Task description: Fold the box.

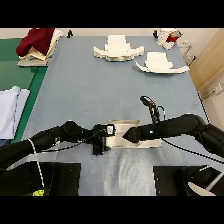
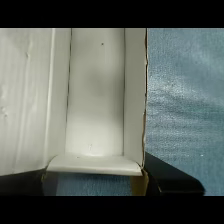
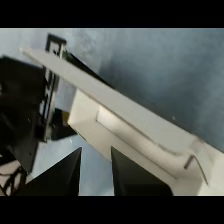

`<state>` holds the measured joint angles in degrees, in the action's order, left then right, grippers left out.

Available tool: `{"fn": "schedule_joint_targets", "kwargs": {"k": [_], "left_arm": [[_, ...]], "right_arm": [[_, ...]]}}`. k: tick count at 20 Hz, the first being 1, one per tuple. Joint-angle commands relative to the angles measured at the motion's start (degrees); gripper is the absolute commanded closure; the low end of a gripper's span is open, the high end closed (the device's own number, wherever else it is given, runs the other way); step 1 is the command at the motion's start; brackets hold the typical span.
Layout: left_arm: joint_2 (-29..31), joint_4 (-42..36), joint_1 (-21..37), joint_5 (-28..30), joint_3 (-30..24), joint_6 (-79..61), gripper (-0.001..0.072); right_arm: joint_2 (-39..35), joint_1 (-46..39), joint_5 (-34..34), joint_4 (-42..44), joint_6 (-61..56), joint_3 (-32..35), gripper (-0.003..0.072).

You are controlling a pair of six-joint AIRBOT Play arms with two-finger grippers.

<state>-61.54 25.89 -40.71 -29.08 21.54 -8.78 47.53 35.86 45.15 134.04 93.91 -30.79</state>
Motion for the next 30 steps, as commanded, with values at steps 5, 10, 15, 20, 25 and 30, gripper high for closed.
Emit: {"fn": "schedule_joint_targets", "kwargs": {"k": [5,10,15,20,25,30], "left_arm": [[0.0,0.0,0.0,0.1,0.0,0.0,0.0308],[0.0,0.0,0.0,0.0,0.0,0.0,0.0308],[0.0,0.0,0.0,0.0,0.0,0.0,0.0307],[0.0,0.0,0.0,0.0,0.0,0.0,0.0307],[0.0,0.0,0.0,0.0,0.0,0.0,0.0308],[0.0,0.0,0.0,0.0,0.0,0.0,0.0308]], "right_arm": [[11.9,-1.7,-16.3,2.9,-4.5,-3.7,0.0409],[19.3,-1.8,-12.8,2.8,-4.5,-3.7,0.0409],[21.3,-1.8,-11.7,2.4,-3.4,-3.7,0.0409],[21.2,-1.8,-11.5,2.1,-3.4,-3.8,0.0409],[16.3,-1.9,-7.8,-2.9,-2.4,-5.9,0.0409],[4.4,-1.9,0.4,-16.1,-0.8,-7.5,0.0409]]}}
